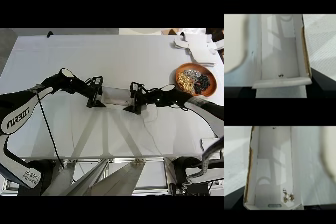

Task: Fold the box and place the chain.

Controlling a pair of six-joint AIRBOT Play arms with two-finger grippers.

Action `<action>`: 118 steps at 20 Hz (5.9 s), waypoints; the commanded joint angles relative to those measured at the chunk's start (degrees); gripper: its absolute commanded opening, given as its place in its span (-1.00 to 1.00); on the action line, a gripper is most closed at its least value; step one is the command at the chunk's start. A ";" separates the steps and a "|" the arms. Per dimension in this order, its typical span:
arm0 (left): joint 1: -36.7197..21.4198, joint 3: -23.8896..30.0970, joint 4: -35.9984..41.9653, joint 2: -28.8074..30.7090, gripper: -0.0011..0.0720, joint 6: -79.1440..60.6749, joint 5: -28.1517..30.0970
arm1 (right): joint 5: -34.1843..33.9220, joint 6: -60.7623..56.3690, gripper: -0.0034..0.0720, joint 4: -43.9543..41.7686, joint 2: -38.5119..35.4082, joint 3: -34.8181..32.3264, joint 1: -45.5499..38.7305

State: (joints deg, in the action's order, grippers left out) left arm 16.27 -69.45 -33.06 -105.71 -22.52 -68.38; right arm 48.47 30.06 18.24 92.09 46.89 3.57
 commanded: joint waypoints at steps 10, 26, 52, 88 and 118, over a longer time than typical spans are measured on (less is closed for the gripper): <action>0.02 0.02 0.00 -0.02 0.32 0.09 0.00 | -1.62 -5.60 0.93 14.47 -5.42 0.02 -0.04; 0.02 0.02 0.00 0.00 0.32 0.07 0.00 | 15.28 -20.22 -0.87 19.30 -23.63 0.00 -6.60; 0.02 0.02 0.00 0.00 0.32 0.07 0.00 | -3.02 -13.07 -0.88 -21.68 -1.14 0.02 -0.85; 0.02 0.02 0.00 0.00 0.32 0.07 0.00 | -8.39 1.20 -0.25 10.03 -12.02 -7.28 1.79; 0.02 0.02 0.00 0.00 0.32 0.07 0.00 | -7.76 -39.54 -0.88 30.38 -29.81 -7.28 1.11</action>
State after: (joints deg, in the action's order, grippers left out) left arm 16.29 -69.45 -33.04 -105.73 -22.44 -68.40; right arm 41.36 8.56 39.29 67.94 39.64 5.65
